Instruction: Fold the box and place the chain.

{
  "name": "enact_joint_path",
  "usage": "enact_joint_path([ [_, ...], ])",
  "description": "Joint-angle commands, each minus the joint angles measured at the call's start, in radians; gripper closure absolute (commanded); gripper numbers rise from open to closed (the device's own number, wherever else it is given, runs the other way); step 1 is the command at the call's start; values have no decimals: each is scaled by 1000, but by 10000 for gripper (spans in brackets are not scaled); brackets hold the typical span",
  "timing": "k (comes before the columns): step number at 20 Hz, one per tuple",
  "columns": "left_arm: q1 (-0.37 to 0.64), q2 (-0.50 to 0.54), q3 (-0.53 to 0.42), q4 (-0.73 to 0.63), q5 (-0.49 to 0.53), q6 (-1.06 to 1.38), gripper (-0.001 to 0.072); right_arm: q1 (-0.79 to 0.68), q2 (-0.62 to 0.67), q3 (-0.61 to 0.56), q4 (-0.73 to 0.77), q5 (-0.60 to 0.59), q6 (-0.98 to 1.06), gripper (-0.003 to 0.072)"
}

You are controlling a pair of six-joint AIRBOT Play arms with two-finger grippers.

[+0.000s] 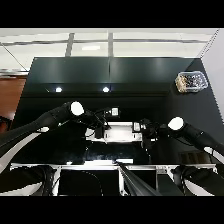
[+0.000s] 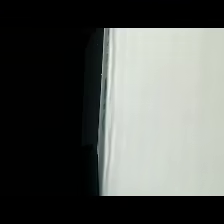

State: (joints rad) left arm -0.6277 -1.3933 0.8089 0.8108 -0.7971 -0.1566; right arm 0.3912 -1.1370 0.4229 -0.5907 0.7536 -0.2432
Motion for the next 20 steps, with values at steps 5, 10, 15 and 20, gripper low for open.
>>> enact_joint_path([
  [5,0,-1,1,0,0,0,683,2,-8,-1,-4,-4,-1,74],
  [10,0,0,1,0,-2,-1,681,2,-8,-1,-4,-6,0,256],
  [15,1,57,55,178,-80,-110,179,2,-8,-1,-4,-8,0,256],
  [20,0,193,102,467,-307,-518,277,2,-8,-1,-5,-7,0,256],
])
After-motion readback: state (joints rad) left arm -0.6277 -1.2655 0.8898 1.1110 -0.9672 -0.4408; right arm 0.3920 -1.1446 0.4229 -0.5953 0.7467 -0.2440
